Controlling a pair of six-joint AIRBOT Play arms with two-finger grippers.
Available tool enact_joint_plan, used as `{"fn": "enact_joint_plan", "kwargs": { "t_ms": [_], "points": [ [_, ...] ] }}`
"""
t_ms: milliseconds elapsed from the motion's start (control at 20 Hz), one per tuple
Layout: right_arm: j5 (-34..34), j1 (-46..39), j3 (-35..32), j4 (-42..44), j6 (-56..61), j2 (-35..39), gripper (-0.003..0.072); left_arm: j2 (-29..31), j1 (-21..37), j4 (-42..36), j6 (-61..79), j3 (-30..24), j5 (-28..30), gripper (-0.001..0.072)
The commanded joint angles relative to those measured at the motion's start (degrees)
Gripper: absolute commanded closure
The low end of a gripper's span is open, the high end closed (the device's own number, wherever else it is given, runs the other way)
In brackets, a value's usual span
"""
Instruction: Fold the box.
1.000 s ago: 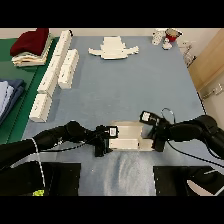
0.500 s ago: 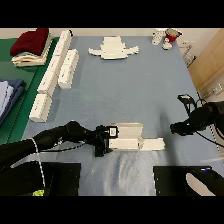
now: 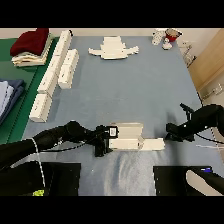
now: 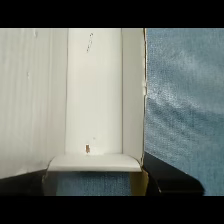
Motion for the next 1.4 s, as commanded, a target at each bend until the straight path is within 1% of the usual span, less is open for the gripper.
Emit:
{"fn": "enact_joint_plan", "kwargs": {
  "t_ms": [0, 150, 250, 650, 750, 1000, 1050, 1100, 1150, 1350],
  "points": [
    [0.3, -0.5, -4.1, 4.9, -0.4, -0.3, 0.0678, 0.0, 0.0, 0.0, 0.0, 0.0, 0.0, 0.0267],
    [0.2, -0.5, -6.7, 10.2, -2.5, -0.3, 0.0678, 0.0, 0.0, 0.0, 0.0, 0.0, 0.0, 0.0267],
    [-0.9, -0.1, -7.1, 14.5, -4.5, -0.3, 0.0678, 0.0, 0.0, 0.0, 0.0, 0.0, 0.0, 0.0267],
    [-1.2, 10.0, -7.1, 19.4, -5.8, 0.0, 0.0678, 0.0, 0.0, 0.0, 0.0, 0.0, 0.0, 0.0267],
    [-1.0, 10.8, -6.8, 19.4, -5.8, 1.1, 0.0678, 0.0, 0.0, 0.0, 0.0, 0.0, 0.0, 0.0267],
    [-0.8, 10.8, -6.8, 20.8, -5.8, 6.6, 0.0674, 0.0, 0.0, 0.0, 0.0, 0.0, 0.0, 0.0267],
    [-0.7, 11.0, -6.7, 21.1, -5.8, 7.5, 0.0576, 0.0, 0.0, 0.0, 0.0, 0.0, 0.0, 0.0267],
    [-0.8, 11.4, -6.3, 21.2, -6.4, 8.1, 0.0409, 0.0, 0.0, 0.0, 0.0, 0.0, 0.0, 0.0267],
    [-0.8, 12.1, -5.8, 21.1, -6.4, 8.6, 0.0354, 0.0, 0.0, 0.0, 0.0, 0.0, 0.0, 0.0267],
    [0.7, 17.1, -3.7, 21.1, -6.4, 8.9, 0.0353, 0.0, 0.0, 0.0, 0.0, 0.0, 0.0, 0.0267]
  ]
}}
